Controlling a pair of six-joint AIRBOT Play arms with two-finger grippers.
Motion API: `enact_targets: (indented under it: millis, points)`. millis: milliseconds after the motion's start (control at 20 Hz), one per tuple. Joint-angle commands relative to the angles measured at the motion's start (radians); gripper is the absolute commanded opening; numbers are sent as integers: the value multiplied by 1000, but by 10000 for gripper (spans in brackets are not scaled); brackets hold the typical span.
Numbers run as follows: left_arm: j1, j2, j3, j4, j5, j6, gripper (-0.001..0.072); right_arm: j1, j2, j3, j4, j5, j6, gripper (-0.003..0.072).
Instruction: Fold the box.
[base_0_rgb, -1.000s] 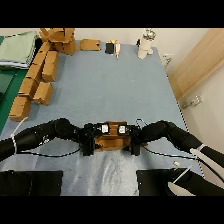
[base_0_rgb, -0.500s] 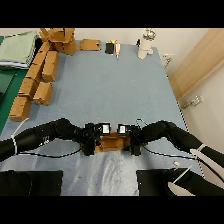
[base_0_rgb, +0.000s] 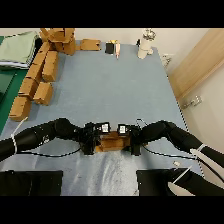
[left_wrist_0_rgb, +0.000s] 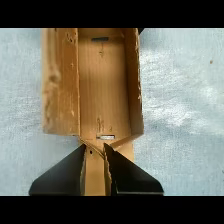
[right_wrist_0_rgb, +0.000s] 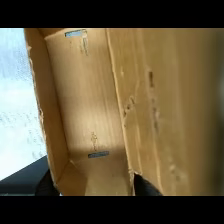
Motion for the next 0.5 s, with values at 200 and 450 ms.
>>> enact_targets:
  millis: [200,450]
  points:
    - [19,0,1,64,-25,-10,485,0,-1,0,0,2,-2,507]
    - [19,0,1,98,-79,-18,458,0,-1,0,0,2,-2,507]
